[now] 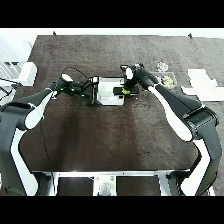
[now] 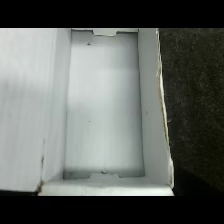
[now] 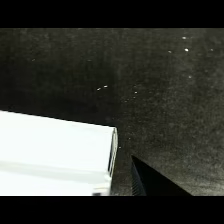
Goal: Fold the box and place the chain.
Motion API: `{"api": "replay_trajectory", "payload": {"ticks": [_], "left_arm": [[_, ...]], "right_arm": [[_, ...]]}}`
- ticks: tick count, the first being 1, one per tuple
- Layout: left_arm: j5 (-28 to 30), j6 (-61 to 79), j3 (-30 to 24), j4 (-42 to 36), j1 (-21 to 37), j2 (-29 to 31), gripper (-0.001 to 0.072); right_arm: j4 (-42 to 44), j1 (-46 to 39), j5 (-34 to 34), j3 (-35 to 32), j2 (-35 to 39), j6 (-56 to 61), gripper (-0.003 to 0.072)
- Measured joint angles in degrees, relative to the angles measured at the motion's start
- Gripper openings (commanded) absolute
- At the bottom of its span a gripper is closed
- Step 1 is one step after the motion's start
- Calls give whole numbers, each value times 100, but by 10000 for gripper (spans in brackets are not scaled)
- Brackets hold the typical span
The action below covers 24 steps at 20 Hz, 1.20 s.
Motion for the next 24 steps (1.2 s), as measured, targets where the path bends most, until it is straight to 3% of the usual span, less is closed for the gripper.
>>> {"api": "replay_trajectory", "payload": {"ticks": [4,9,12,13,14,15,24], "left_arm": [[0,2,0,2,0,0,475],[-4,2,0,2,-2,0,476],[-4,-9,0,2,-2,-2,476],[-4,-2,0,2,-2,-2,476],[-7,2,0,2,-2,-2,476],[-4,9,0,4,-2,-2,476],[-2,4,0,2,-2,-2,476]], "right_arm": [[-76,85,79,17,-35,208,263],[-133,146,229,22,-55,518,25],[-144,162,243,22,-61,605,15],[-146,166,247,22,-61,625,135],[-138,166,264,24,-63,625,457],[-122,166,310,26,-68,627,576],[-136,162,273,107,400,313,576]]}}
